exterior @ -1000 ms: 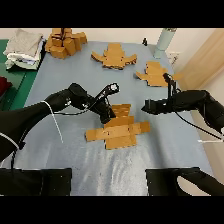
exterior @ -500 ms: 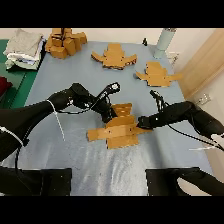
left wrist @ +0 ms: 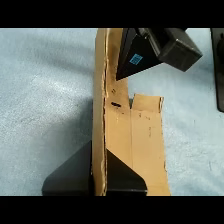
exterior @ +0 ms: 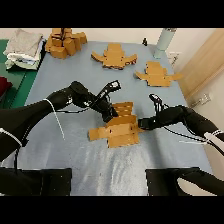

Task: Fold the box.

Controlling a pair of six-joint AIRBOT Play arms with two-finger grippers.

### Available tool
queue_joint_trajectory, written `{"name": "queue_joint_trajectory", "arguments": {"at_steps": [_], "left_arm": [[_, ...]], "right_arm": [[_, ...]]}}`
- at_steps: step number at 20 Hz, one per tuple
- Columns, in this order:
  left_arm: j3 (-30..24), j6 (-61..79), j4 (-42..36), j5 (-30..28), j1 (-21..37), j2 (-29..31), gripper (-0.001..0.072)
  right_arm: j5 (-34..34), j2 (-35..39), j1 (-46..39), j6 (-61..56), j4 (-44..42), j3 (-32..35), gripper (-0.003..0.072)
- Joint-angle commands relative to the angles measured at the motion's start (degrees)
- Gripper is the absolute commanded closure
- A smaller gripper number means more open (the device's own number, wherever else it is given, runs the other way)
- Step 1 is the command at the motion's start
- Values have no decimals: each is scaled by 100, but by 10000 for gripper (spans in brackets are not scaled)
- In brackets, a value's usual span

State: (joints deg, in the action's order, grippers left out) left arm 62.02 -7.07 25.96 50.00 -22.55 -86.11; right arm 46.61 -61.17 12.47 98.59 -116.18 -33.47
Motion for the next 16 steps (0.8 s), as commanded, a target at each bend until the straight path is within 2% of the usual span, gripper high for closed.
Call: {"name": "queue_joint_trajectory", "arguments": {"at_steps": [1,9,16], "left_arm": [[-7,-22,-4,-2,-4,2,696],[-85,68,17,-396,-376,-136,697],[-282,111,20,-350,-389,-142,697]], "right_arm": [[-175,-57,4,-24,68,9,678],[-184,-55,7,-111,-15,-201,678],[-262,-55,4,-111,33,-203,677]]}}
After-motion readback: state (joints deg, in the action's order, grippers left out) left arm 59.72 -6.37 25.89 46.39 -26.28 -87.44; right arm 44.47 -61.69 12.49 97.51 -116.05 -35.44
